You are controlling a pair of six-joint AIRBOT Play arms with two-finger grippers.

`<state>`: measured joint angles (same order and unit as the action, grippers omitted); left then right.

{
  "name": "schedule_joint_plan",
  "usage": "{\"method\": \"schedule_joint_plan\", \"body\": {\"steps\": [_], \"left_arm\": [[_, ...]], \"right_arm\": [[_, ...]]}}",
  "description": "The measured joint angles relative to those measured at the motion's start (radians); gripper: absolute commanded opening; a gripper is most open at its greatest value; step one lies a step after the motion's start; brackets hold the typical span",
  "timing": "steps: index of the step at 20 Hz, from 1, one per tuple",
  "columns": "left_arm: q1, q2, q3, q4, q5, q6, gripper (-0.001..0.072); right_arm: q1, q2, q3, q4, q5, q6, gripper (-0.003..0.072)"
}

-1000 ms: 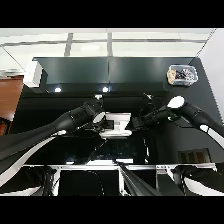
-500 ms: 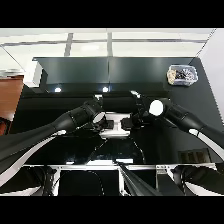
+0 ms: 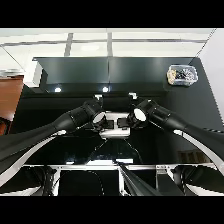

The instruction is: Fold the box and place the chain.

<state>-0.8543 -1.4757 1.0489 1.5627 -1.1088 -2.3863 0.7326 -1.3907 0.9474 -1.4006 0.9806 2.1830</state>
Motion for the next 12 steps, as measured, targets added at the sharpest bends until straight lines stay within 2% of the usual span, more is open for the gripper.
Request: {"method": "schedule_joint_plan", "body": {"steps": [5,6,7,12], "left_arm": [[0.000,0.000,0.000,0.000,0.000,0.000,0.0024],[0.000,0.000,0.000,0.000,0.000,0.000,0.0024],[0.000,0.000,0.000,-0.001,0.003,0.000,0.0024],[0.000,0.000,0.000,-0.004,0.005,-0.002,0.0024]], "right_arm": [[0.032,-0.023,0.010,-0.066,0.030,0.098,0.0415],[0.035,-0.026,0.011,-0.074,0.033,0.109,0.0134],[0.038,-0.026,0.011,-0.081,0.037,0.119,0.0013],[0.047,-0.029,0.012,-0.089,0.029,0.134,0.0014]]}}
